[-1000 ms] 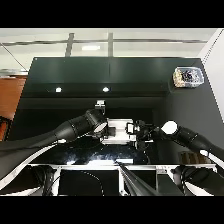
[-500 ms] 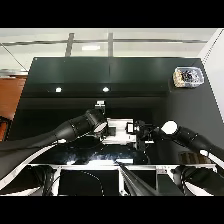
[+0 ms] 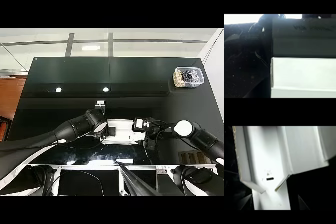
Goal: Fold the box and place the chain.
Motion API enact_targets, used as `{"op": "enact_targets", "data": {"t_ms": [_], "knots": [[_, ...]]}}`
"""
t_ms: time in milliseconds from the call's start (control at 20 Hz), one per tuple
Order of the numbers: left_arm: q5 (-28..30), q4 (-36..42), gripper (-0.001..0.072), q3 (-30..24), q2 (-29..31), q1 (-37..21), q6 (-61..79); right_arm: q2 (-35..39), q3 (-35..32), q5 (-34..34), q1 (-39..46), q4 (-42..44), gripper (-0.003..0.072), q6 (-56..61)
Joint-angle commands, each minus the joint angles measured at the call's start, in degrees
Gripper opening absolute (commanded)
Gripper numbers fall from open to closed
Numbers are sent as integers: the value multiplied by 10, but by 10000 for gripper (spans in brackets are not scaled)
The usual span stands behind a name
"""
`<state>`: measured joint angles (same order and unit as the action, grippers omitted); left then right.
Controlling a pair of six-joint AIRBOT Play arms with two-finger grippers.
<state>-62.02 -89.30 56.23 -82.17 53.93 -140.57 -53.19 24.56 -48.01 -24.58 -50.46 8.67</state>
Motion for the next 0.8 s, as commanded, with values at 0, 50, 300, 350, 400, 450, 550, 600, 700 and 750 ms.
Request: {"op": "enact_targets", "data": {"t_ms": [0,50,300,350,400,450,550,600,700,750], "knots": [[0,0,31,0,0,0,0,12,-14,1,11,7,704,-83],[0,0,31,0,0,0,0,6,-15,3,11,27,703,-99],[2,0,31,0,0,0,0,-30,-15,6,8,120,472,-167],[2,0,31,0,0,0,0,-35,-15,7,0,135,470,-169],[2,0,31,0,0,0,0,-39,-15,7,-12,139,380,-167],[2,0,31,0,0,0,0,-40,-15,9,-27,138,177,-162],[2,0,31,0,0,0,0,-40,-15,37,-53,139,118,-137],[2,0,31,0,0,0,0,-40,-15,59,-63,144,119,-118],[3,0,31,0,0,0,0,-41,-15,89,-79,163,119,-104],[2,0,31,0,0,0,0,-43,-15,94,-85,174,119,-103]]}}
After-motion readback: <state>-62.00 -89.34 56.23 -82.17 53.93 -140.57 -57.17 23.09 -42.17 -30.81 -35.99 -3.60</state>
